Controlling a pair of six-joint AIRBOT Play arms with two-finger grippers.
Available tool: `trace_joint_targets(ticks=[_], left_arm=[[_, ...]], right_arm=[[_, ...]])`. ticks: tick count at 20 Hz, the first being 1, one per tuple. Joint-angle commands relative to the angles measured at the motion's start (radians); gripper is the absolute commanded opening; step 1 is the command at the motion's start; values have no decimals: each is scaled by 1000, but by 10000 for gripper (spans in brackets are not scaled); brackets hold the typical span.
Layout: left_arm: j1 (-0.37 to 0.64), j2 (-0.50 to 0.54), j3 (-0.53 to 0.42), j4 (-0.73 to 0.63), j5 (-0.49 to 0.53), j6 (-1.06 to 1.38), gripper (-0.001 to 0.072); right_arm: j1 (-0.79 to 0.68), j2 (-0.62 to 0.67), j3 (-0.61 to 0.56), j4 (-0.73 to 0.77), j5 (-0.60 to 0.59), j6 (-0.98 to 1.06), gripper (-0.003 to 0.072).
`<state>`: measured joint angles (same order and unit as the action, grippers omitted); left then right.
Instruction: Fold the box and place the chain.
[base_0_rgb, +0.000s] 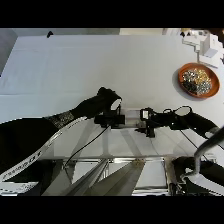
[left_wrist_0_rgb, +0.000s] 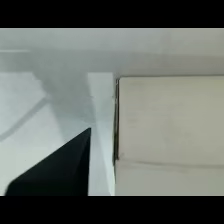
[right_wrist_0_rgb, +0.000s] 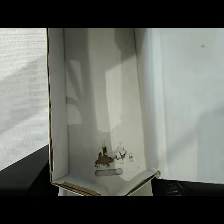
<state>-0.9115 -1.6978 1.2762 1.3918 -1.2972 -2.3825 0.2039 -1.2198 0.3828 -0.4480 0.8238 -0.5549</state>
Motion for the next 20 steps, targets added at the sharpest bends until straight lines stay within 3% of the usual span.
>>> trace_joint_targets(ticks=[1, 4, 5, 7, 8, 9, 13, 14, 16, 17, 19, 20], left_arm=[[0, -2, 4, 16, -8, 1, 223], [0, -2, 4, 15, 5, -1, 182], [0, -2, 4, 15, 7, -4, 128], [0, -8, 4, 8, 6, -18, 126], [-4, -13, 4, 6, 6, -26, 25], [-8, -16, 4, 7, 7, -26, 3], [-13, -19, 4, 8, 11, -26, 11], [-13, -19, 4, 8, 11, -26, 74], [-13, -19, 4, 8, 10, -25, 274], [-13, -19, 4, 8, 10, -24, 316], [-14, -19, 4, 8, 11, -24, 288], [-14, -19, 4, 8, 11, -23, 169]], right_arm=[[0, 0, 1, 0, 0, 0, 296], [0, 0, 1, 0, 0, 0, 296], [0, 0, 1, 0, 0, 0, 296], [0, 0, 1, 0, 0, 0, 296], [0, 0, 1, 0, 0, 0, 296], [0, 0, 1, 0, 0, 0, 296], [0, 0, 1, 0, 0, 0, 296], [0, 0, 1, 0, 0, 0, 296], [0, 0, 1, 0, 0, 0, 296], [0, 0, 1, 0, 0, 0, 296], [0, 0, 1, 0, 0, 0, 296], [0, 0, 1, 0, 0, 0, 296]])
